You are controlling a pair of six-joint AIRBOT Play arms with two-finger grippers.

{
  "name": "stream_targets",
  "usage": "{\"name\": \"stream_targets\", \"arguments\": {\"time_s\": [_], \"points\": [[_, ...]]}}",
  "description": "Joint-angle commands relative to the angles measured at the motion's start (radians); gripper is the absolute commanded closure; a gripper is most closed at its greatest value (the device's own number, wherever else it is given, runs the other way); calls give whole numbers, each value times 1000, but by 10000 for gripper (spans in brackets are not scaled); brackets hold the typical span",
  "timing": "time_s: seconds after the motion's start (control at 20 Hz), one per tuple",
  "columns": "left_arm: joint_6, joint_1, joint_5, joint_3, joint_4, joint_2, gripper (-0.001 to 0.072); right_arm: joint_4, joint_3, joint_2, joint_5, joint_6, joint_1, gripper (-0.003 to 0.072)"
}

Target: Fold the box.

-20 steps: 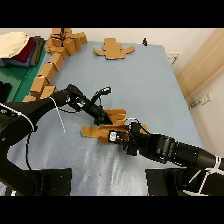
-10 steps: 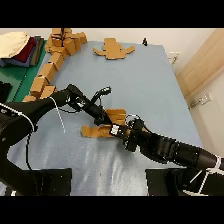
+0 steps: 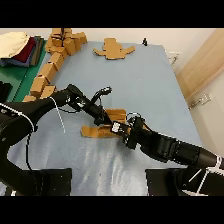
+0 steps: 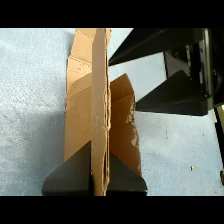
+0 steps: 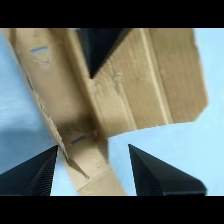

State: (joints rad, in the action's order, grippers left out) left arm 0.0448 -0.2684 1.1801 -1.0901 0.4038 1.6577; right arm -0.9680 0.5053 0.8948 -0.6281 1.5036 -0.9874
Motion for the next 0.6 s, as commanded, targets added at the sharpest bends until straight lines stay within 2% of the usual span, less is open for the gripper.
{"name": "stream_targets", "arguments": {"time_s": [0.0,0.1,0.2,0.25,0.35,0.55], "points": [[0,1,0,-1,0,0,698,-125,-2,-1,108,225,85,-34],[0,1,0,-1,0,0,698,-442,-2,4,145,581,177,-34],[0,1,0,-1,0,0,698,-803,-2,19,130,975,285,-34],[0,1,0,-1,0,0,698,-938,-2,31,117,1122,337,-34],[0,1,0,-1,0,0,698,-1082,0,61,84,1284,418,-34],[0,1,0,-1,0,0,698,-1205,38,146,-10,1438,491,-34]]}}
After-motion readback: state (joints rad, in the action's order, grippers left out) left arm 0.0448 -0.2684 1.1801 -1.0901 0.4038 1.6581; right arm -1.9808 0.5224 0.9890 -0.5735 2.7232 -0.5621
